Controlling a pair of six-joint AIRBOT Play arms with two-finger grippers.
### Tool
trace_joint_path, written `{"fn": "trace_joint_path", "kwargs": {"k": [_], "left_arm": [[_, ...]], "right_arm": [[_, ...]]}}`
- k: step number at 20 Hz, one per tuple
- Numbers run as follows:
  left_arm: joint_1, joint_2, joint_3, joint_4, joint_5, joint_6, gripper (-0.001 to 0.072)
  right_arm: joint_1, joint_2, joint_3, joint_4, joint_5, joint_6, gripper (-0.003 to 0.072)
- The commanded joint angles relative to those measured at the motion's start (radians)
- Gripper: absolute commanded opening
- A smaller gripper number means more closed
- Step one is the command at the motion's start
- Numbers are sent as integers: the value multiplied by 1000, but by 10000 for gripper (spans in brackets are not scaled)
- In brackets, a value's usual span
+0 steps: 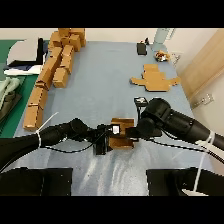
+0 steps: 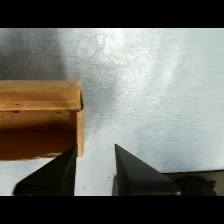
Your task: Fold the box.
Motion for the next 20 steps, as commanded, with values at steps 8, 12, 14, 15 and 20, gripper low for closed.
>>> {"fn": "trace_joint_path", "kwargs": {"k": [8,12,14,15,20], "left_arm": [[0,0,1,0,0,0,605],[0,0,1,0,0,0,604],[0,0,1,0,0,0,605],[0,0,1,0,1,0,605],[0,0,1,0,1,0,604]], "right_arm": [[-537,-101,-28,167,304,-627,2],[-750,-258,0,1122,280,-1420,2],[-743,-293,7,1180,198,-1571,2],[-729,-300,7,1176,154,-1600,1],[-623,-256,-24,1145,-14,-1642,2]]}}
